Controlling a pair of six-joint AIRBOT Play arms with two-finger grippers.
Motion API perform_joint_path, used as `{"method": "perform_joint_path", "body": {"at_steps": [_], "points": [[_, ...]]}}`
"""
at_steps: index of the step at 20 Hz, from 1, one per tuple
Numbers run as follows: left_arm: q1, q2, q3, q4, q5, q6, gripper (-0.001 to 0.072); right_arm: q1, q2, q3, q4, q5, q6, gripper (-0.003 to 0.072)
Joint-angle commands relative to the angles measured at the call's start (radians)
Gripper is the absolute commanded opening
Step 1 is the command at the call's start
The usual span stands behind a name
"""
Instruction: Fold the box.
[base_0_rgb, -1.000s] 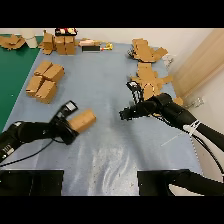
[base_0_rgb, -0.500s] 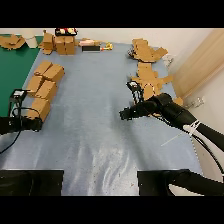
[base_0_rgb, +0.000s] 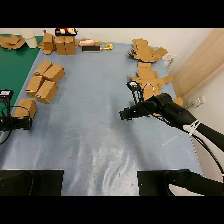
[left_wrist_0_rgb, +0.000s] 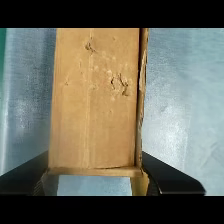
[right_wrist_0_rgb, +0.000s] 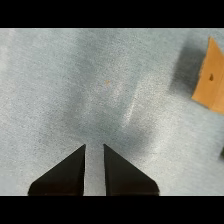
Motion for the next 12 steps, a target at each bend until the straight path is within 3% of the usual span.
{"method": "perform_joint_path", "body": {"at_steps": [1,5,7,12], "points": [[0.008,-0.085,0.047,-0.031,0.018,0.007,0.0461,0.0,0.0,0.001,0.0,0.0,0.0,0.0183],[0.008,-0.098,0.076,-0.058,0.022,0.007,0.049,0.0,0.0,0.001,0.0,0.0,0.0,0.0183],[0.008,-0.108,0.076,-0.058,0.02,0.007,0.0666,0.0,0.0,0.001,0.0,0.0,0.0,0.0183],[0.008,-0.133,0.082,-0.06,-0.022,0.005,0.0697,0.0,0.0,0.001,0.0,0.0,0.0,0.0183]]}}
